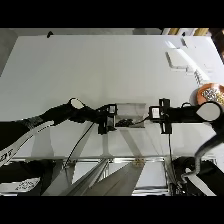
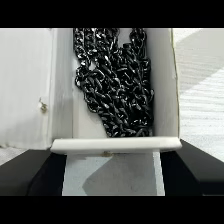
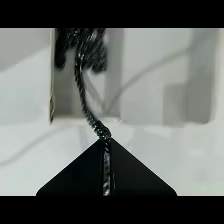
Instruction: Fold the box and place the chain.
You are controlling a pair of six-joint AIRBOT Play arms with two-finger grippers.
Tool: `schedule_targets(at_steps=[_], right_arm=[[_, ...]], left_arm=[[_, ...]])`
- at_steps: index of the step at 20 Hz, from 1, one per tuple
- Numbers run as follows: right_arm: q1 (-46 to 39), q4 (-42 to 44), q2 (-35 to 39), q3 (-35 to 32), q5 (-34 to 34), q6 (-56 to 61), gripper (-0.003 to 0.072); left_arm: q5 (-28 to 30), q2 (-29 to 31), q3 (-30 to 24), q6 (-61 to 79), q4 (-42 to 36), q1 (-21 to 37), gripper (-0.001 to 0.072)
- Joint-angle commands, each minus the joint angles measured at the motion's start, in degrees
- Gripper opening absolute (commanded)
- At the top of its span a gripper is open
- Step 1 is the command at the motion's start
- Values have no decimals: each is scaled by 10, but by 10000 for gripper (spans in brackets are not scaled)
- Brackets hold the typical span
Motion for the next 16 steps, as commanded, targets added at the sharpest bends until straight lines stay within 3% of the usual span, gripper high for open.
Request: schedule_targets(at_steps=[1, 3, 7, 12, 13, 14, 15, 16], right_arm=[[12, 148, 27, 37, 10, 2, 20], [59, 207, 23, 37, -13, -5, 20], [172, 169, -24, 37, -86, -4, 20], [198, 141, -125, 37, -107, 3, 28], [198, 123, -139, 37, -107, 5, 101], [198, 104, -148, 37, -107, 19, 225], [198, 81, -148, 37, -106, 35, 281], [196, 61, -141, 37, -102, 51, 281]], left_arm=[[0, 0, 0, 0, 0, 0, 290], [0, 0, 0, 0, 0, 0, 290], [0, 0, 0, 0, 0, 0, 290], [0, 0, 0, 0, 0, 0, 290], [0, 0, 0, 0, 0, 0, 290], [0, 0, 0, 0, 0, 0, 290], [0, 0, 0, 0, 0, 0, 290], [0, 0, 0, 0, 0, 0, 290]])
